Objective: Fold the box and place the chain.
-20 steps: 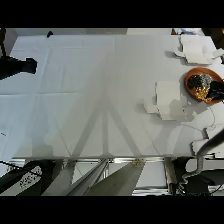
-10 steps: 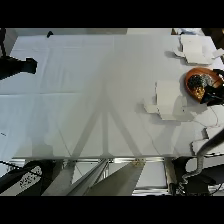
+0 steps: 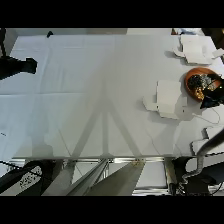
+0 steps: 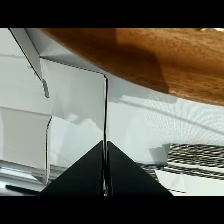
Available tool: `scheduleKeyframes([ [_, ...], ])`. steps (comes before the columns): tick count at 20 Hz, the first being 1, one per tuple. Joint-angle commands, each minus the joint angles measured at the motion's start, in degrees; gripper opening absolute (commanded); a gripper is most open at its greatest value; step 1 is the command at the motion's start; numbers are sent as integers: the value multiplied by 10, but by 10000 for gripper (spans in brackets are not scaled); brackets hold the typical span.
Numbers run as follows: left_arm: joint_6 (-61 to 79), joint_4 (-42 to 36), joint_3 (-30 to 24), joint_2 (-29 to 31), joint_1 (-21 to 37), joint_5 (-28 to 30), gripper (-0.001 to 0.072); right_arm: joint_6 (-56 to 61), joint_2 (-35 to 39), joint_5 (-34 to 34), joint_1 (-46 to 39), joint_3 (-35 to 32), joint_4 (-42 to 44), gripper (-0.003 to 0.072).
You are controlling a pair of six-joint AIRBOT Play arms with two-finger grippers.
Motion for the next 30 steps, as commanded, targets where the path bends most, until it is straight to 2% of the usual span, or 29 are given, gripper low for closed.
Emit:
scheduleKeyframes([
  [1, 0, 0, 0, 0, 0, 0, 695, -17, 0, 6, 0, 0, 9, 10],
  [7, 0, 0, 0, 0, 0, 0, 695, -58, 39, -10, 41, 0, 126, 7],
  [15, 0, 0, 0, 0, 0, 0, 695, -91, 113, -58, 194, 0, 238, 7],
  [20, 0, 0, 0, 0, 0, 0, 695, -92, 128, -102, 281, -1, 271, 6],
  [26, 0, 0, 0, 0, 0, 0, 695, -91, 128, -142, 366, -1, 270, 6],
  [30, 0, 0, 0, 0, 0, 0, 695, -93, 128, -181, 369, -1, 313, 6],
])
